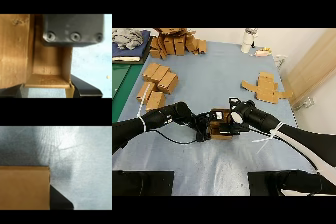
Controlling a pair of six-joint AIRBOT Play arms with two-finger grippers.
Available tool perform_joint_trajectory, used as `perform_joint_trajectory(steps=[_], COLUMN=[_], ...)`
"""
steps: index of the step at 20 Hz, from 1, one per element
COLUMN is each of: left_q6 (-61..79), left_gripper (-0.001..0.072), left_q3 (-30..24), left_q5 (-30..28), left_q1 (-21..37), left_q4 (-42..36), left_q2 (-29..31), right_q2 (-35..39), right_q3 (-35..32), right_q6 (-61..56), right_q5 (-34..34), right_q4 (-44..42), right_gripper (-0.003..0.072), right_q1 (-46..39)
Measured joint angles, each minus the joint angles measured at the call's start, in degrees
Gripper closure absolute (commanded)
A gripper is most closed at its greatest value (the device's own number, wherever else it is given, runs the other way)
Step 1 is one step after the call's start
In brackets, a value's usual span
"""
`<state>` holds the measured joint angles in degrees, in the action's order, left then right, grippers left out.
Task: Fold the box.
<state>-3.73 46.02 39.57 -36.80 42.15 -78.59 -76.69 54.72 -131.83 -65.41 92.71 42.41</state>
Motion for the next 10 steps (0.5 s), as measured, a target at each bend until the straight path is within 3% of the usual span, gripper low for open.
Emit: perform_joint_trajectory(steps=[2,3,4,5,6,10], left_q6=[0.04,0.09,0.42,0.5,0.48,0.31], left_gripper=[0.0229,0.0229,0.0229,0.0229,0.0229,0.0229], left_q3=[-0.02,0.0,0.0,0.0,0.0,0.0], left_q5=[0.02,0.02,0.02,0.07,0.04,0.04], left_q1=[0.0,0.0,0.0,0.0,0.0,0.0], left_q4=[0.02,0.0,0.11,0.2,0.17,0.11], left_q2=[0.0,0.02,0.02,0.02,0.02,0.02], right_q2=[0.02,0.02,0.02,0.04,0.26,2.47], right_q3=[0.0,0.0,0.0,-0.02,-0.02,-0.02], right_q6=[0.26,0.55,1.33,1.42,1.6,1.75], right_q5=[-0.04,0.0,-0.13,-0.22,-0.39,-0.42], right_q4=[0.07,0.15,0.33,0.37,0.39,0.57], right_gripper=[0.0679,0.0595,0.0435,0.0421,0.0354,0.0305], right_q1=[0.04,0.04,0.09,0.09,0.09,0.09])
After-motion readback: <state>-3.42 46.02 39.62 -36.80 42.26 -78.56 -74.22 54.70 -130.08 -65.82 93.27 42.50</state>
